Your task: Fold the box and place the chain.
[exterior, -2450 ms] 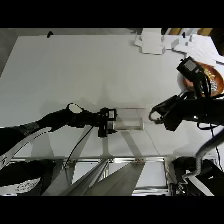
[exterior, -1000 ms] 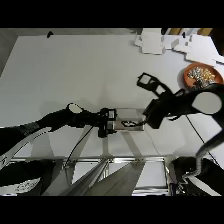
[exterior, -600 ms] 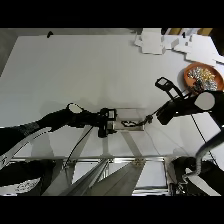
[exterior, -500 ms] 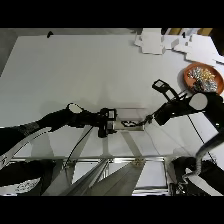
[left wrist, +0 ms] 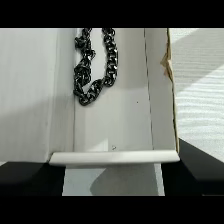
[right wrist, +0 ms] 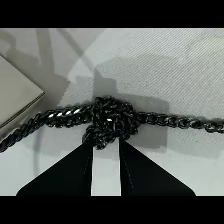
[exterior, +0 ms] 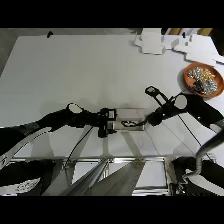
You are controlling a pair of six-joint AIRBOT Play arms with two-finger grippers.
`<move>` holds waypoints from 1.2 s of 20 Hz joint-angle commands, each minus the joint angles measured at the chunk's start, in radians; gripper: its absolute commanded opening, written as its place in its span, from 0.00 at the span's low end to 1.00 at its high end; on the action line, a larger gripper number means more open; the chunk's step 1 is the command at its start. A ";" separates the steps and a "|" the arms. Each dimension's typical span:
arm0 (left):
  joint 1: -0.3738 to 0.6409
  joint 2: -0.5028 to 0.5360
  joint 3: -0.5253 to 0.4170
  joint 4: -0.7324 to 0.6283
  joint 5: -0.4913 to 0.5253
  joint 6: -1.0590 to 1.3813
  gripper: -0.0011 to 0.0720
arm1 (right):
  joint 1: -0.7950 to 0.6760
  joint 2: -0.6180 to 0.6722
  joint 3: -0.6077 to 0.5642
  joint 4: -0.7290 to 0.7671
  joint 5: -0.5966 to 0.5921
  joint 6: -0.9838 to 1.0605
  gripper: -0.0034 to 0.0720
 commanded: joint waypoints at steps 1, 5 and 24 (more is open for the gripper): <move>0.000 0.000 0.000 0.000 0.000 0.000 0.03 | 0.002 -0.027 -0.001 -0.002 -0.023 0.008 0.29; 0.000 0.000 0.000 0.000 0.000 0.000 0.03 | 0.000 -0.034 -0.001 -0.020 -0.034 0.055 0.27; 0.000 0.000 0.000 0.000 0.000 0.000 0.03 | 0.001 0.440 0.169 0.193 0.390 0.082 0.07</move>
